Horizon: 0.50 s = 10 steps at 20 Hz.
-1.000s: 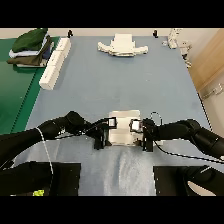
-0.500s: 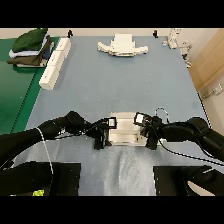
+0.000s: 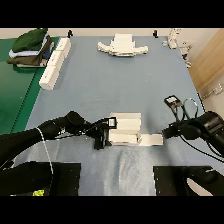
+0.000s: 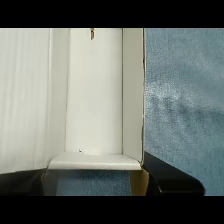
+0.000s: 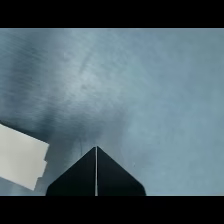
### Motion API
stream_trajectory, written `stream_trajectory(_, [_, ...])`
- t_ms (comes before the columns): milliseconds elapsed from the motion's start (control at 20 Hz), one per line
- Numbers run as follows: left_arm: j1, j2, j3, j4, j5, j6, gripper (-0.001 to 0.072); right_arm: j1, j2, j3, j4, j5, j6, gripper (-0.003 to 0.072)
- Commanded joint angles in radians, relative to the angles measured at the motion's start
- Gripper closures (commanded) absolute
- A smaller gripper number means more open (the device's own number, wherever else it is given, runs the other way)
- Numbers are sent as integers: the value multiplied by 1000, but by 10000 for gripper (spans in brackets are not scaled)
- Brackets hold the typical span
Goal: Fold the box.
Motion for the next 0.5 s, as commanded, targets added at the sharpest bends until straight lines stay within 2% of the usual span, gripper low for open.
stream_trajectory(0, [0, 0, 0, 0, 0, 0, 198, -184, -62, -3, 264, -104, 87, 686])
stream_trajectory(200, [1, 0, 0, 0, 1, 0, 198, -319, -164, -2, 627, -129, -120, 686])
stream_trajectory(450, [0, 0, 0, 0, 0, 0, 198, -321, -198, -2, 745, -159, -207, 686])
